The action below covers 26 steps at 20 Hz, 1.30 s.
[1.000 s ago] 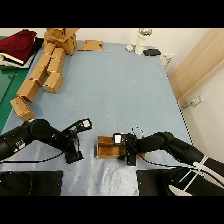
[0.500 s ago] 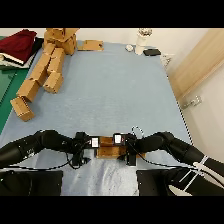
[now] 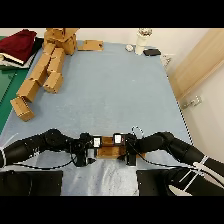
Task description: Fold the box.
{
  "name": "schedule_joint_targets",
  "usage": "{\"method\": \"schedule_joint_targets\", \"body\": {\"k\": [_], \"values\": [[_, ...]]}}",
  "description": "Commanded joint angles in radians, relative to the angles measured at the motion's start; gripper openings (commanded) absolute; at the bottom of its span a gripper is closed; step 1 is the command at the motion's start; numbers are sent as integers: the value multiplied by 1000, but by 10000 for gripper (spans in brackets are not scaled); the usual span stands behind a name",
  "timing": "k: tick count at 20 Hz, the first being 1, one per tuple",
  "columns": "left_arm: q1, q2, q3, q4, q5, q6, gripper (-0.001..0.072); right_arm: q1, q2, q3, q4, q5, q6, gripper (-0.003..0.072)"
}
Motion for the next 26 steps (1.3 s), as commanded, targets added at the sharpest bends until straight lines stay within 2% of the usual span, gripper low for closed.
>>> {"method": "schedule_joint_targets", "body": {"k": [1,8,14,26], "values": [[0,-15,2,-118,0,86,720,1,1,0,0,0,0,505],[0,-41,7,-182,0,145,720,1,1,0,0,0,0,505],[0,-77,27,-186,-6,144,720,1,1,0,0,0,0,505],[0,-104,55,-132,-31,92,720,1,0,0,0,0,0,505]]}}
